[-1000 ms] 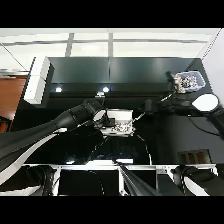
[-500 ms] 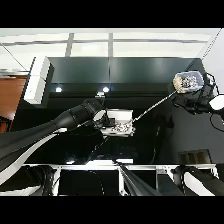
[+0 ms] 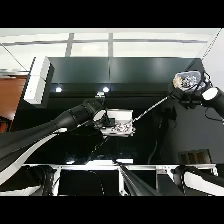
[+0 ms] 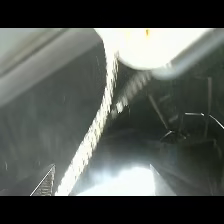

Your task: Fold the box and place the chain.

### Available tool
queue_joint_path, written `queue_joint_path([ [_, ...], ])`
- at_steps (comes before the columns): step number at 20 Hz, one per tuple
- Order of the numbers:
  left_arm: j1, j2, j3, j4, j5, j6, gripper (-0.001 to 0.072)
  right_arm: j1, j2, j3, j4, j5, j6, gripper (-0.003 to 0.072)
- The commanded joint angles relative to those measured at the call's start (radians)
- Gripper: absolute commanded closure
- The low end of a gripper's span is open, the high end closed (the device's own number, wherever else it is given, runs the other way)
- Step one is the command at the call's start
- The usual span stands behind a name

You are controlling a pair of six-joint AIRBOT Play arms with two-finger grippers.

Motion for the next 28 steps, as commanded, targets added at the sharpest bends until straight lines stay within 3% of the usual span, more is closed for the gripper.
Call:
queue_joint_path([
  [1,0.0,0.0,0.0,0.0,0.0,0.0,0.0679,-0.001,-0.121,0.114,0.018,-0.031,0.042,0.0015],
  [8,0.0,0.0,0.0,0.0,0.0,0.0,0.068,-0.001,-0.297,0.284,0.037,0.005,0.071,0.0017],
  [9,0.0,0.0,0.0,0.0,0.0,0.0,0.0679,-0.001,-0.298,0.285,0.037,0.007,0.07,0.0135],
  [11,0.0,0.0,0.0,0.0,0.0,0.0,0.0679,-0.002,-0.298,0.292,0.033,0.053,0.058,0.0589],
  [12,0.0,0.0,0.0,0.0,0.0,0.0,0.068,-0.002,-0.298,0.3,0.034,0.098,0.048,0.0669],
  [17,0.0,0.0,0.0,0.0,0.0,0.0,0.0679,-0.002,-0.183,0.314,0.034,0.285,-0.067,0.067],
  [25,0.0,0.0,0.0,0.0,0.0,0.0,0.068,-0.001,0.359,0.354,0.037,0.422,-0.154,0.067],
  [28,0.0,0.0,0.0,0.0,0.0,0.0,0.0679,-0.001,0.517,0.4,0.101,0.534,-0.166,0.067],
])
